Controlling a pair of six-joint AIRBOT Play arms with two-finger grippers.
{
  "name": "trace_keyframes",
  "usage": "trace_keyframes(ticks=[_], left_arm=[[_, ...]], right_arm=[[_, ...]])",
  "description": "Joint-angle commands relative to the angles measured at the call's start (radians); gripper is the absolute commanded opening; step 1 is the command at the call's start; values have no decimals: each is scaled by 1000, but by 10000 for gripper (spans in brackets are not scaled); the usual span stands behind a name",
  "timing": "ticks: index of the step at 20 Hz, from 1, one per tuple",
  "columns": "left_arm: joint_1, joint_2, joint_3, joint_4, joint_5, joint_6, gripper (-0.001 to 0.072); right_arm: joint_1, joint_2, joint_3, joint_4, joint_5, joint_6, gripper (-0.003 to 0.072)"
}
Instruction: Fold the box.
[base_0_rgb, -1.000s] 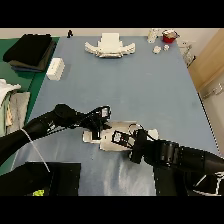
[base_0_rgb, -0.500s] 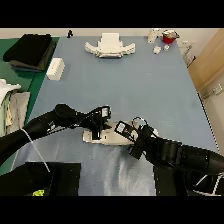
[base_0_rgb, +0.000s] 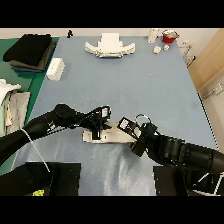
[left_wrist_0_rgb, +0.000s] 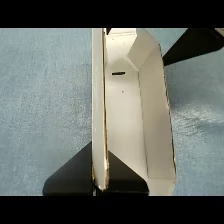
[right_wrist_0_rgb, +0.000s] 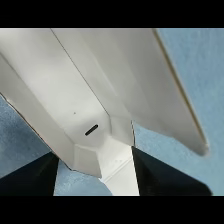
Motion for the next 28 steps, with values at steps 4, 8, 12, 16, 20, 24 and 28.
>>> trace_keyframes(ticks=[4, 8, 12, 16, 20, 24, 28], left_arm=[[-1, 0, 0, 0, 0, 0, 12], [-1, 0, 0, 0, 0, 0, 12], [-1, 0, 0, 0, 0, 0, 12], [-1, 0, 0, 0, 0, 0, 12], [-1, 0, 0, 0, 0, 0, 12], [-1, 0, 0, 0, 0, 0, 12], [-1, 0, 0, 0, 0, 0, 12]], right_arm=[[-152, 57, -12, 177, 98, -314, 720], [-363, 55, -29, 496, 197, -784, 720], [-536, 52, -63, 855, 195, -1253, 720], [-618, -16, -84, 1067, 141, -1535, 720], [-626, -110, -84, 1147, 120, -1648, 720], [-626, -130, -84, 1141, 122, -1651, 720], [-626, -129, -84, 1115, 90, -1648, 716]])
